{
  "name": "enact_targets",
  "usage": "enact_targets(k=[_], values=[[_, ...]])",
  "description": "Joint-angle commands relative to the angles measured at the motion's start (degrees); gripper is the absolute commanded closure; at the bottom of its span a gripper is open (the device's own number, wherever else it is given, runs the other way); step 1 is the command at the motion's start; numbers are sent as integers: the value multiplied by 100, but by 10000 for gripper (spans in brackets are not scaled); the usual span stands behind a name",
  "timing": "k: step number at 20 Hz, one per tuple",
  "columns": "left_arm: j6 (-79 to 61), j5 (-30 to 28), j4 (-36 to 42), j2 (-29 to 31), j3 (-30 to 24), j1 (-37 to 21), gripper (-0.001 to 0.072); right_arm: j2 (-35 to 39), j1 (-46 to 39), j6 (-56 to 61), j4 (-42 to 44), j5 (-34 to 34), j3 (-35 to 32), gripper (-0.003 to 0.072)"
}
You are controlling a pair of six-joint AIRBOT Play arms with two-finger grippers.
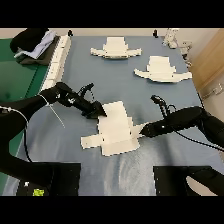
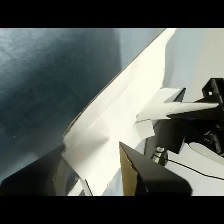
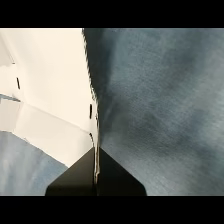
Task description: Fold the box.
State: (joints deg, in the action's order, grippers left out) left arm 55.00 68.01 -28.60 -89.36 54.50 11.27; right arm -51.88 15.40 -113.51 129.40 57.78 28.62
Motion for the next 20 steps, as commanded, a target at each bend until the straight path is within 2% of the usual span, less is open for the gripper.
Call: enact_targets(k=[1,11,12,13,20], values=[[-496,417,205,-92,96,-9,375,4,7,4,-48,-11,-2,684],[-1381,1001,345,-94,98,4,376,4,7,7,-61,-9,-2,683],[-1438,1008,358,-92,98,26,445,4,7,11,-59,-2,-2,684],[-1609,1032,378,-94,98,55,589,4,7,13,-59,0,-2,683],[-1921,1001,507,-94,98,157,603,4,7,15,-57,17,-2,684]])
